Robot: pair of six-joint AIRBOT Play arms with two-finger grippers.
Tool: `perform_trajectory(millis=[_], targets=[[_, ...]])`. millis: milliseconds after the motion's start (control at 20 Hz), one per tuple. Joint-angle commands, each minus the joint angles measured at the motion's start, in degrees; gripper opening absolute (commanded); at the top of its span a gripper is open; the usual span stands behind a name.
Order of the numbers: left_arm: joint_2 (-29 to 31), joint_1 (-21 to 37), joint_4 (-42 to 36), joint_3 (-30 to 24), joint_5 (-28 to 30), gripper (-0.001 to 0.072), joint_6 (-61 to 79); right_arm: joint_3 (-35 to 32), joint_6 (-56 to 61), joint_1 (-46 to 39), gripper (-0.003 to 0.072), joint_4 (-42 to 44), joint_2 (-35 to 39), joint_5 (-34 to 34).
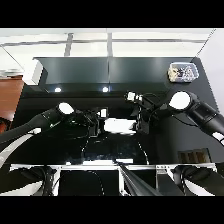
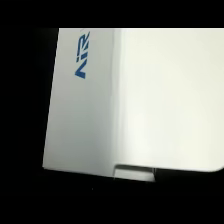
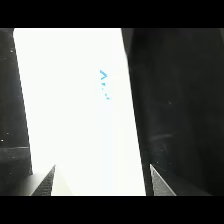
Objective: Fold the box and place the chain.
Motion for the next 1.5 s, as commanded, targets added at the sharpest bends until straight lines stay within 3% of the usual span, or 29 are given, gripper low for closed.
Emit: perform_trajectory(millis=[0, 300, 400, 450, 850, 900, 950, 1450], targets=[[-0.04, 0.00, 0.02, 0.07, 0.02, 0.0454, 0.02, -1.14, -2.38, 0.13, 0.0705, 1.07, -0.63, -0.17], [-0.04, 0.00, 0.02, 0.07, 0.02, 0.0454, 0.02, -2.56, -2.58, 0.13, 0.0702, 0.87, -1.29, -4.39], [-0.04, 0.00, 0.02, 0.07, 0.02, 0.0454, 0.04, -2.56, -2.56, 0.13, 0.0262, 0.92, -1.29, -3.37], [-0.04, 0.00, 0.02, 0.07, 0.02, 0.0454, 0.02, -2.56, -2.56, 0.13, 0.0240, 0.94, -1.29, -2.78], [-0.04, 0.00, 0.02, 0.07, 0.02, 0.0454, 0.04, -2.56, -2.12, 2.38, 0.0243, 0.76, -1.84, -2.36], [-0.04, 0.00, 0.02, 0.07, 0.02, 0.0454, 0.04, -2.56, -2.12, 2.60, 0.0317, 0.48, -1.86, -2.56], [-0.04, 0.00, 0.02, 0.07, 0.02, 0.0454, 0.02, -2.56, -2.12, 2.60, 0.0328, 0.39, -1.86, -2.56], [-0.04, 0.00, 0.02, 0.07, 0.02, 0.0454, 0.02, -2.82, -2.10, 2.62, 0.0328, -0.85, -2.36, -0.85]])
